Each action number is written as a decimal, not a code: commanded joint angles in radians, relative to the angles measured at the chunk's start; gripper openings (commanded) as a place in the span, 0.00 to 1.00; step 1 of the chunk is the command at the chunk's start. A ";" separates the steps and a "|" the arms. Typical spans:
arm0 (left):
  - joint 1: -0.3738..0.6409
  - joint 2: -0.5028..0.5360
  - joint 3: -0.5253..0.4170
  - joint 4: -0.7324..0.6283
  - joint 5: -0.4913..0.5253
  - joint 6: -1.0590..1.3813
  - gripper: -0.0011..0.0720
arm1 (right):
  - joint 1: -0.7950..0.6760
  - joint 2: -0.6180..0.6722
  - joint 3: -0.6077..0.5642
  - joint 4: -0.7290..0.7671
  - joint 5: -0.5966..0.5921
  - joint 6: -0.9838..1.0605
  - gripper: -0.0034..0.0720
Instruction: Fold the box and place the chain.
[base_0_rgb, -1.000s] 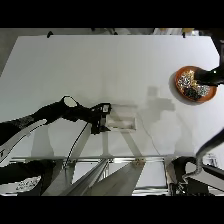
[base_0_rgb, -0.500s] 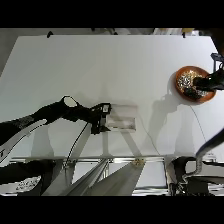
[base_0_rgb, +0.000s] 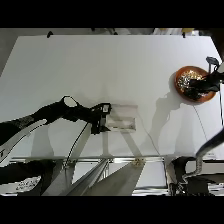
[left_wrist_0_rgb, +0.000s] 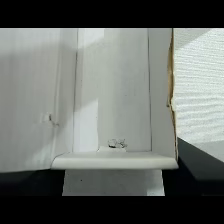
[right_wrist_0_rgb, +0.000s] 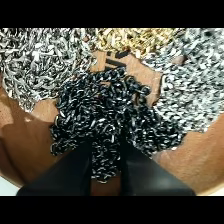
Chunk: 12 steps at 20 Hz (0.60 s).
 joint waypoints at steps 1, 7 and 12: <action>0.000 0.000 0.000 0.000 0.000 0.000 0.30 | 0.000 -0.008 0.000 0.006 0.014 0.000 0.18; 0.000 0.000 0.000 0.000 0.000 0.000 0.30 | 0.009 0.056 0.000 -0.002 0.027 -0.013 0.06; 0.000 0.000 0.000 0.000 0.000 0.000 0.30 | 0.084 0.302 0.000 0.005 0.087 -0.054 0.06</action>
